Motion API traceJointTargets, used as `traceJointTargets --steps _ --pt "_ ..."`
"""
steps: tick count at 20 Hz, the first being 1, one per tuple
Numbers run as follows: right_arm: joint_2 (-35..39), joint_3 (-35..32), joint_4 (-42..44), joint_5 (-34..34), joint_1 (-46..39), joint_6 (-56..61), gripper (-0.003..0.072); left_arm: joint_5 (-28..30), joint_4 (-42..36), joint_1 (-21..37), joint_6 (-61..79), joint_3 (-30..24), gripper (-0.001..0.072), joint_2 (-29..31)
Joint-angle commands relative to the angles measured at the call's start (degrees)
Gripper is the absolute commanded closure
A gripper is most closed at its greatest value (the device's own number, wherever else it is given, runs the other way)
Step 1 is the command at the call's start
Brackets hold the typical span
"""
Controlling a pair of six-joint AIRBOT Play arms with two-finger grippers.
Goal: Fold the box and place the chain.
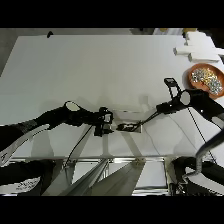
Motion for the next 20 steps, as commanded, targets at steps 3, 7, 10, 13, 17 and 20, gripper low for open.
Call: traceJointTargets --steps 3,7,10,13,17,20 --pt "8.4 0.1 0.6 5.4 0.3 0.0 0.0675 0.0 0.0 0.0 0.0 0.0 0.0575 0.0" --pt "18.6 0.1 4.2 12.0 3.8 -0.1 0.0675 0.0 0.0 0.0 0.0 0.0 0.0575 0.0" --pt "26.4 0.1 9.7 14.8 8.1 -0.3 0.0675 0.0 0.0 0.0 0.0 0.0 0.0575 0.0" --pt "31.8 0.1 17.9 15.5 13.1 -0.2 0.0675 0.0 0.0 0.0 0.0 0.0 0.0575 0.0" --pt "34.7 0.1 25.2 12.9 19.5 -0.2 0.0675 0.0 0.0 0.0 0.0 0.0 0.0575 0.0" --pt "34.7 0.1 26.7 8.4 24.4 -0.1 0.0675 0.0 0.0 0.0 0.0 0.0 0.0575 0.0"
